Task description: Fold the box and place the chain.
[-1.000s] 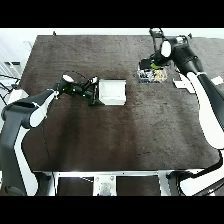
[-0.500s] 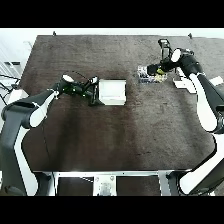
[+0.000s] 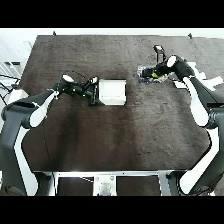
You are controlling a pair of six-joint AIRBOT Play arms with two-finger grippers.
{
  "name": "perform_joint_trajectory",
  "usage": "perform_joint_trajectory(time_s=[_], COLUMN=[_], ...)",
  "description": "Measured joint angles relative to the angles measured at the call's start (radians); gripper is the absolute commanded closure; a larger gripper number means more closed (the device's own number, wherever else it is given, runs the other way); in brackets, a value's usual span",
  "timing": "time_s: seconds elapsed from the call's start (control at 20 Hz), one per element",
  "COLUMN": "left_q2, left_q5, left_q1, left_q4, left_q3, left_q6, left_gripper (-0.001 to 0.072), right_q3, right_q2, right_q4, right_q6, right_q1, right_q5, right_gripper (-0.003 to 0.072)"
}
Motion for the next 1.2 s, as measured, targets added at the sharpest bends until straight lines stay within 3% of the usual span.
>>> perform_joint_trajectory(time_s=[0.2,0.45,0.9,1.2], left_q2=[0.000,0.000,0.000,0.000], left_q5=[0.000,0.000,0.000,0.000], left_q1=[0.000,0.000,0.000,0.000], left_q4=[0.000,0.000,0.000,0.000], left_q3=[0.000,0.000,0.000,0.000], left_q6=[0.000,0.000,0.000,0.000], left_gripper=[0.0360,0.0360,0.0360,0.0360], right_q3=[0.001,0.029,0.057,0.058], right_q2=[-0.016,-0.011,0.134,0.164], right_q4=[0.014,0.018,0.015,0.012], right_q6=[-0.006,-0.008,-0.003,-0.024], right_q1=[0.001,0.001,0.002,0.002], right_q5=[-0.026,-0.030,0.013,0.043], right_gripper=[0.0665,0.0670,0.0671,0.0671])
